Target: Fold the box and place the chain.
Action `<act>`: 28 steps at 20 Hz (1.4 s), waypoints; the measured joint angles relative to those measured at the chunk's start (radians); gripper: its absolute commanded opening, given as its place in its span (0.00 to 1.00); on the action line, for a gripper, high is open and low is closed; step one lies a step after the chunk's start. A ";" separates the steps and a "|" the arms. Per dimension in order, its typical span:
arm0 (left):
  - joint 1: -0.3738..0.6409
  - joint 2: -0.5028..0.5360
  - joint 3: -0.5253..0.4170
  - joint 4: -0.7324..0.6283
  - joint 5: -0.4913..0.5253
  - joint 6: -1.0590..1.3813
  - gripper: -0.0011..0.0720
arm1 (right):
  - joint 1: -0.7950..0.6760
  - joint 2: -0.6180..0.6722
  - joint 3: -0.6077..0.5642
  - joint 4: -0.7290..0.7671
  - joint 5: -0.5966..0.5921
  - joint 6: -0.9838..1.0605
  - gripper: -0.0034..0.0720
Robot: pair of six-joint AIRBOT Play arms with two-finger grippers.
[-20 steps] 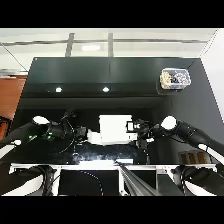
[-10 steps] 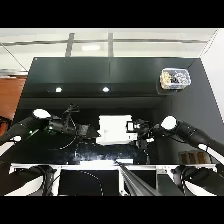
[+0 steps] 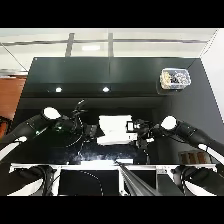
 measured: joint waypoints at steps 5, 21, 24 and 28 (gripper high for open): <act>-0.043 0.000 0.006 0.021 0.054 -0.077 0.92 | 0.000 0.000 0.000 0.000 0.000 0.000 0.45; -0.284 0.002 0.148 0.523 0.121 -0.703 0.87 | 0.000 0.000 0.000 0.000 0.000 0.000 0.45; -0.353 -0.012 0.202 0.623 0.112 -0.885 0.87 | 0.000 0.000 0.000 0.000 0.000 0.000 0.45; -0.429 -0.065 0.285 0.753 0.018 -1.080 0.87 | 0.000 0.000 0.000 0.000 0.000 0.000 0.45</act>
